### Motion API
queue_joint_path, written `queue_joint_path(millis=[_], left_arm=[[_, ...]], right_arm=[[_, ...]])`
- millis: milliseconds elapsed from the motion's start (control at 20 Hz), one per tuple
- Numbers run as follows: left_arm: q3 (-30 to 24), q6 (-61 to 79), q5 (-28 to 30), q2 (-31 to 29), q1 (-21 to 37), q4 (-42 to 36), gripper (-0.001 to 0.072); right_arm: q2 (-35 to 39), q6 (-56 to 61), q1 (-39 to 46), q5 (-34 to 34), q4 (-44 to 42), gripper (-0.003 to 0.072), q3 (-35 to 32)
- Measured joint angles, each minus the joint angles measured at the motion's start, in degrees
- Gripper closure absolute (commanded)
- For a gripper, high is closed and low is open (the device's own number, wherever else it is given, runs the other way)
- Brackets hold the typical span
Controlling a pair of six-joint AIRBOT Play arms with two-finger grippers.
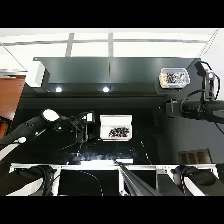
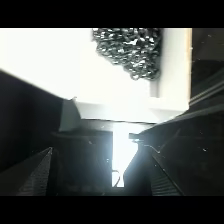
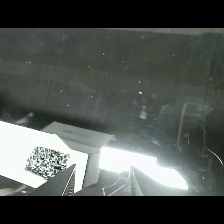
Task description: Fold the box and place the chain.
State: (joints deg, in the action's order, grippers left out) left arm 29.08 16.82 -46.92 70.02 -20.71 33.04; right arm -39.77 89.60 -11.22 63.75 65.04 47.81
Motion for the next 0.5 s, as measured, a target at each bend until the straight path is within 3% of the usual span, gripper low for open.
queue_joint_path(millis=[500], left_arm=[[0.9,0.39,-3.63,1.09,-1.64,-3.87,0.0004]], right_arm=[[-0.07,0.02,0.0,-1.2,-0.04,0.0279,-1.38]])
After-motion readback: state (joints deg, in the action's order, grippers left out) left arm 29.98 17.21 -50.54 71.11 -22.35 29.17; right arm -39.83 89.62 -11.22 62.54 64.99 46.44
